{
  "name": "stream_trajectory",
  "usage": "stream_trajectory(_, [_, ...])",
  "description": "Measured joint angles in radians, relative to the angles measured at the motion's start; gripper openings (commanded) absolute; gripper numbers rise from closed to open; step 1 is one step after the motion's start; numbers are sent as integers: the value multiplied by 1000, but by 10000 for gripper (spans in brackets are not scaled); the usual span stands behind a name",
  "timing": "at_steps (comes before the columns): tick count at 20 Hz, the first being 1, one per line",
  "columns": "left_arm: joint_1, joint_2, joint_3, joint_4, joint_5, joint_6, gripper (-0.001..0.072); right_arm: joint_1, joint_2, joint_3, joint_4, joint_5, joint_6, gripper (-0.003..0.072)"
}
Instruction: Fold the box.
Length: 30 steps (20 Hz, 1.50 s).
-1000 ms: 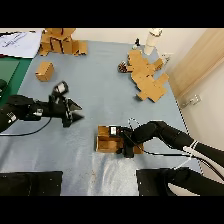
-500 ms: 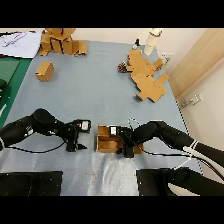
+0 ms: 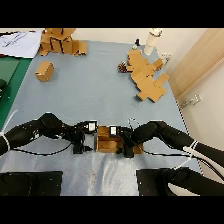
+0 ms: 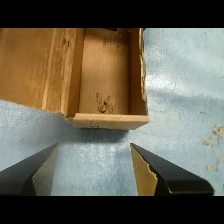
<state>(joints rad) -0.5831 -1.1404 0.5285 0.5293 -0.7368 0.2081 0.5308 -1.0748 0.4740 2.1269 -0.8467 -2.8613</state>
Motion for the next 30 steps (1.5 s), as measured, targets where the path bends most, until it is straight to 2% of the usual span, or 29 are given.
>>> stream_trajectory(7, [-102, -31, 0, -14, 89, -44, 706, 0, 0, 0, 0, 0, 0, 339])
stream_trajectory(13, [-137, -48, 1, -72, 137, -51, 706, 0, 0, 0, 0, 0, 0, 339])
stream_trajectory(30, [-152, -70, -1, -104, 137, -47, 705, 0, 0, 0, -1, -1, 0, 340])
